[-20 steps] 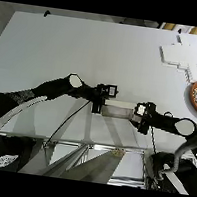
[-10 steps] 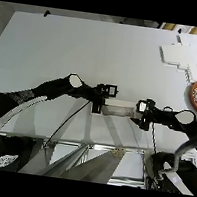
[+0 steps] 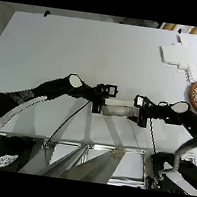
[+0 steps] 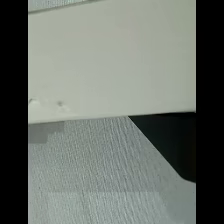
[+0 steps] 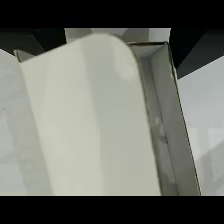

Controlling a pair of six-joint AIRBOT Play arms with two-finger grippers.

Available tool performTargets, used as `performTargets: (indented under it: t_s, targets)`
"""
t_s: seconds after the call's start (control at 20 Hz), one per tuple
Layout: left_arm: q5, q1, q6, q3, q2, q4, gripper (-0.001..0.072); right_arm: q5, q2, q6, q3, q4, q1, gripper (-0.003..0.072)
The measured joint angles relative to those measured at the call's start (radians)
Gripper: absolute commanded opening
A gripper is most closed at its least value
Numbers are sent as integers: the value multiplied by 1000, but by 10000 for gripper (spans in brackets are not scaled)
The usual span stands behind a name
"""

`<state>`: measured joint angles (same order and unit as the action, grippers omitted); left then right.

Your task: Fold the box and place the chain.

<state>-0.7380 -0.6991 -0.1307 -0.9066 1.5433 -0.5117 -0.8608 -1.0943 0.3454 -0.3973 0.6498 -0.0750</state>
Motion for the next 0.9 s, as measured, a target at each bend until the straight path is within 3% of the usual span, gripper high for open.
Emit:
performTargets:
  t_s: [0.55, 0.65, 0.9]
  targets:
    - [-2, 0, 0, 0, 0, 0, 9, -16, -53, 3, -5, 2, 0, 600]
    - [-2, 0, 0, 0, 0, 0, 9, -16, -68, 7, -6, 2, 0, 540]
    - [-2, 0, 0, 0, 0, 0, 9, -19, -83, 36, -6, -11, 0, 538]
